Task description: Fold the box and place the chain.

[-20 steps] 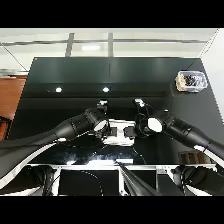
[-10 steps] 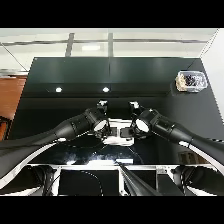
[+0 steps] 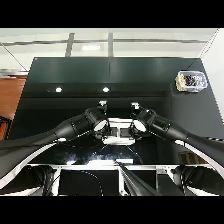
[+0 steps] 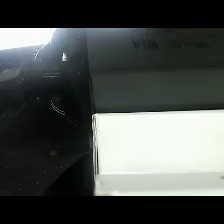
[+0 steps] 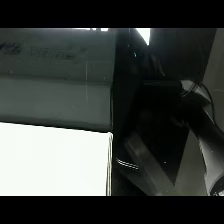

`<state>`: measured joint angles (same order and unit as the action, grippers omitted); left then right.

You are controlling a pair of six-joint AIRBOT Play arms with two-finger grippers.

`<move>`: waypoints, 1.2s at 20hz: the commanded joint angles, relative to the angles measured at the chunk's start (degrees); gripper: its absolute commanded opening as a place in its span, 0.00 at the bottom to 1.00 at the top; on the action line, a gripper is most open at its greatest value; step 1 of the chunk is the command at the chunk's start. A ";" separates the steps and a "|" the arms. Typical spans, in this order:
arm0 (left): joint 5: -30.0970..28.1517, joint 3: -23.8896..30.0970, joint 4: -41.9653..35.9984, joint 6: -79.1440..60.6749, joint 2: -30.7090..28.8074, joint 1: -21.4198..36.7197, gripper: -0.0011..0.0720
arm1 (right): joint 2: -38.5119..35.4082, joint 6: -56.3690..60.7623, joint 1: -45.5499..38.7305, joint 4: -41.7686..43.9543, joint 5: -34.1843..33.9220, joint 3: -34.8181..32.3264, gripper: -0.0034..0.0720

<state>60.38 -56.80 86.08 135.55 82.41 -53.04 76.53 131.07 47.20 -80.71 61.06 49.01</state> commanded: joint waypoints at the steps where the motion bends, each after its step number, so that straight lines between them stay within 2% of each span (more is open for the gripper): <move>1: -0.09 0.00 0.20 -0.28 -0.04 0.04 0.05 | 0.02 -0.15 0.07 -0.02 0.07 0.02 0.06; 4: -0.09 0.00 0.20 -0.26 -0.04 0.02 0.05 | 0.02 -0.57 0.07 -0.02 0.20 0.04 0.06; 6: -0.09 0.00 0.20 -0.26 -0.04 0.02 0.05 | 0.02 -0.55 0.07 0.00 0.17 0.04 0.41; 7: -0.09 0.00 0.20 -0.28 -0.04 0.02 0.05 | 0.02 -0.55 0.07 0.00 0.17 0.04 0.41; 9: -0.09 0.00 0.20 -0.26 -0.04 0.02 0.05 | 0.02 -0.55 0.07 0.00 0.11 0.04 0.41; 10: -0.09 0.00 0.20 -0.28 -0.04 0.02 0.05 | 0.02 -0.55 0.07 0.00 -0.02 0.04 0.38; 12: -0.09 0.00 0.20 -0.28 -0.04 0.00 0.05 | 0.02 -0.52 0.07 0.00 -0.28 0.04 0.05; 16: -0.07 0.00 0.20 -0.26 -0.04 -0.02 0.05 | -0.02 -0.55 0.07 0.04 -1.03 0.04 0.05; 17: -0.07 0.00 0.20 -0.28 -0.04 -0.02 0.05 | -0.17 -0.57 0.00 -0.02 -1.03 0.04 0.08; 18: -0.04 0.00 0.20 -0.28 -0.04 -0.02 0.05 | -0.59 -0.57 -0.09 -0.46 -0.87 0.04 0.32; 19: -0.09 0.00 0.20 -0.28 -0.04 -0.02 0.05 | -1.40 -0.92 -0.17 -1.42 -0.50 0.07 0.45; 20: -0.09 0.00 0.20 -0.26 -0.04 -0.02 0.05 | -2.86 -2.29 -0.17 -2.51 0.26 0.11 0.50; 24: -0.11 0.00 0.20 -0.26 -0.04 -0.02 0.05 | -14.97 -6.47 -0.22 -3.19 3.13 0.20 0.50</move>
<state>60.34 -56.80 86.48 135.15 82.41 -53.04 68.58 127.28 47.03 -82.91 62.33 49.15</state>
